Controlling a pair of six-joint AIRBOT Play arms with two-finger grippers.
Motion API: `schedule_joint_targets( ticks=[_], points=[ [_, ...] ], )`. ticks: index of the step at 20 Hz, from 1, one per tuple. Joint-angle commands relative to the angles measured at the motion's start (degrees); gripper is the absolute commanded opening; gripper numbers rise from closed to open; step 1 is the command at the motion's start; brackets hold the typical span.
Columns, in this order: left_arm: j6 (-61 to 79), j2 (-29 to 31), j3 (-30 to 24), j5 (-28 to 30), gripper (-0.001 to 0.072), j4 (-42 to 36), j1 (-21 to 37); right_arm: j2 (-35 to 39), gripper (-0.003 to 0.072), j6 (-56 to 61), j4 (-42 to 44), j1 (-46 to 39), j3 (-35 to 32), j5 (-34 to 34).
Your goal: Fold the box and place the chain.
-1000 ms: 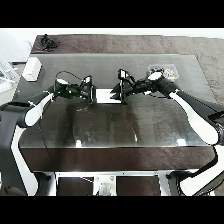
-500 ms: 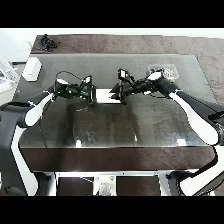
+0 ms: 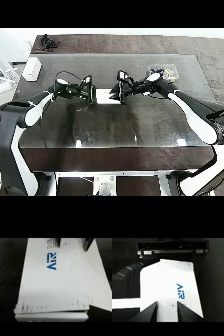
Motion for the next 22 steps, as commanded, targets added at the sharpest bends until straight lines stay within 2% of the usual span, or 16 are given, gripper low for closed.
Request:
schedule_joint_targets(
  ticks=[1, 8, 11, 12, 14, 18, 19, 21, 22],
  points=[
    [0.02, 0.04, 0.02, -0.04, 0.029, 0.02, -0.02, -0.07, 0.0289, -2.23, 0.72, 0.66, 0.0, -1.27],
    [0.02, 0.04, 0.02, -0.04, 0.029, 0.02, -0.02, 0.81, 0.027, -2.43, 0.74, 0.74, 0.33, -4.07],
    [0.02, 0.04, 0.02, -0.04, 0.029, 0.02, -0.02, 0.81, 0.0276, -1.51, 0.74, 0.61, 0.31, -2.05],
    [0.02, 0.04, 0.02, -0.04, 0.029, 0.02, -0.02, 0.81, 0.031, -0.37, 0.7, 0.55, 0.31, -0.28],
    [0.02, 0.04, 0.02, -0.04, 0.029, 0.02, -0.02, 0.81, 0.0459, 0.87, 0.61, -0.04, 0.28, 1.49],
    [0.02, 0.04, 0.02, -0.02, 0.029, 0.02, -0.02, 0.79, 0.0521, 1.77, 0.22, -0.68, 0.28, 1.66],
    [0.02, 0.04, 0.02, -0.02, 0.029, 0.02, -0.02, 0.7, 0.0511, 2.12, -0.09, -0.66, 0.28, 1.64],
    [0.02, 0.04, 0.02, -0.04, 0.029, 0.02, -0.02, 0.17, 0.0411, 2.64, -0.57, -0.52, 0.22, 1.92],
    [0.02, 0.04, 0.02, -0.04, 0.029, 0.02, -0.02, -0.09, 0.0404, 3.34, -1.07, -0.37, 0.2, 2.32]
  ],
)
